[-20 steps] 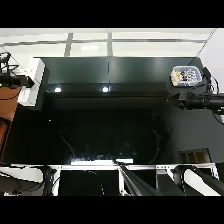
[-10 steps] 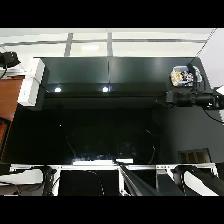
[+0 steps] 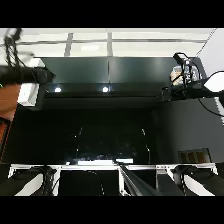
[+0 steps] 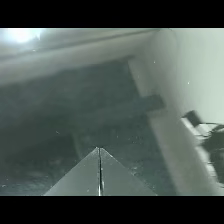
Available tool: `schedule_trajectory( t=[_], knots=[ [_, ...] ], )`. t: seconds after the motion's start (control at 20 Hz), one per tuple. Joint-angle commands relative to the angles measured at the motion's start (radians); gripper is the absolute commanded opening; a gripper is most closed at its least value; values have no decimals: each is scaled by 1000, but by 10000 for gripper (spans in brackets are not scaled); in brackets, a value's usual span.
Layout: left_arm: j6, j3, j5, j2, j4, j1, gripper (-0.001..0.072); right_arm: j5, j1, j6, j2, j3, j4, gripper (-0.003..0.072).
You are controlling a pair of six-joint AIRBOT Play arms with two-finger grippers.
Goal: Fold the box and place the chain.
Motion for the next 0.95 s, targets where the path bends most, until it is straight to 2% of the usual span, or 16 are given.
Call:
schedule_trajectory(
  t=[0.0,0.05,0.1,0.9],
  knots=[
    [-1,-275,263,165,84,-127,25,-304,12,140,10,-123,-234,5],
    [-1,-309,283,175,83,-129,25,-377,0,187,10,-163,-301,9],
    [0,-325,285,176,83,-126,26,-397,-14,196,10,-179,-327,10],
    [-5,-331,277,174,78,-124,26,-382,-24,195,10,-179,-328,11]
  ],
)
